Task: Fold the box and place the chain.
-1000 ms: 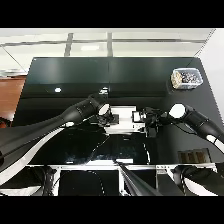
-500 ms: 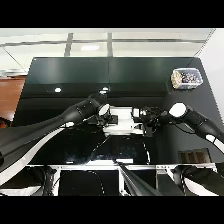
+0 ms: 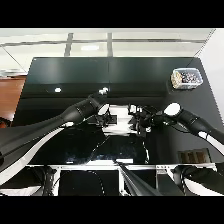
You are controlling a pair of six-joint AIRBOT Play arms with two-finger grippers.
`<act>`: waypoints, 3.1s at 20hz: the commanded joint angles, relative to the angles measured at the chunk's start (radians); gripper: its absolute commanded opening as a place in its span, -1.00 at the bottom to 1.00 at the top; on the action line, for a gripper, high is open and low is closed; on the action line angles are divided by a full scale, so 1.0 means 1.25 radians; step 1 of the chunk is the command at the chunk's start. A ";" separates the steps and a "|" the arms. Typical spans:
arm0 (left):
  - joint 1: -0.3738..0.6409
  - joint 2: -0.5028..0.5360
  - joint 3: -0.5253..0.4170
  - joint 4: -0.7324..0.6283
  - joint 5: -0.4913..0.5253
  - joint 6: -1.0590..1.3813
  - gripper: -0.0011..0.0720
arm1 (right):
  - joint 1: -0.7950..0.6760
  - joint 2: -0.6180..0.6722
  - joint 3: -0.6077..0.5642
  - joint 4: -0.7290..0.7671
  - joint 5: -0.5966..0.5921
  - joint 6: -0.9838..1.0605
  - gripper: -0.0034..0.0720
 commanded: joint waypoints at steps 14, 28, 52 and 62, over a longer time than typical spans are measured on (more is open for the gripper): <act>0.000 0.000 0.001 -0.001 0.002 0.000 -0.90 | -0.080 0.076 0.035 -0.096 0.147 0.507 -0.87; 0.000 0.000 0.001 -0.001 0.001 0.000 -0.90 | -0.482 0.074 -0.176 -0.056 0.181 0.980 -0.87; 0.000 0.000 0.001 -0.001 -0.002 0.000 -0.90 | -0.259 -0.062 0.008 0.119 0.319 0.853 0.27; 0.000 0.000 0.001 -0.001 0.002 0.000 -0.90 | -0.068 -0.061 0.162 -0.143 0.211 1.179 0.26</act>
